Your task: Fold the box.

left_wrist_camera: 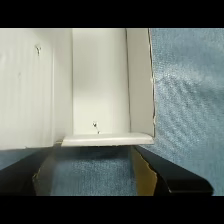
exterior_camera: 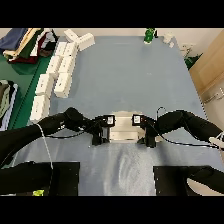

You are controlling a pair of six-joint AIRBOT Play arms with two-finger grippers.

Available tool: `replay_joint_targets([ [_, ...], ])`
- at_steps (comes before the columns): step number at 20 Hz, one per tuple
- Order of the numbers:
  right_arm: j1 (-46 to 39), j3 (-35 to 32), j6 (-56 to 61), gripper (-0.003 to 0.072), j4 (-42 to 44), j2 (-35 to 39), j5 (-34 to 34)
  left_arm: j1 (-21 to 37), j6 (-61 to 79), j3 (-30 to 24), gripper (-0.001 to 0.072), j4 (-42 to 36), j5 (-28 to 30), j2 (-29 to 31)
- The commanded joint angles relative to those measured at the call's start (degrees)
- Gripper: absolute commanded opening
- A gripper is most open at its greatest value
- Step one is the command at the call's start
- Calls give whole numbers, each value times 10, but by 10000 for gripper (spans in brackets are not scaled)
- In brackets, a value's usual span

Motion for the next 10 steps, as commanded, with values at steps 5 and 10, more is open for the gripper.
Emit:
replay_joint_targets([
  [5, 0, 0, 1, 525, 0, 0, 0, -11, 7, 1, 697, -24, 10, -1],
  [10, 0, 0, 1, 525, 0, 0, 0, -1, 0, 0, 698, -6, 7, -1],
])
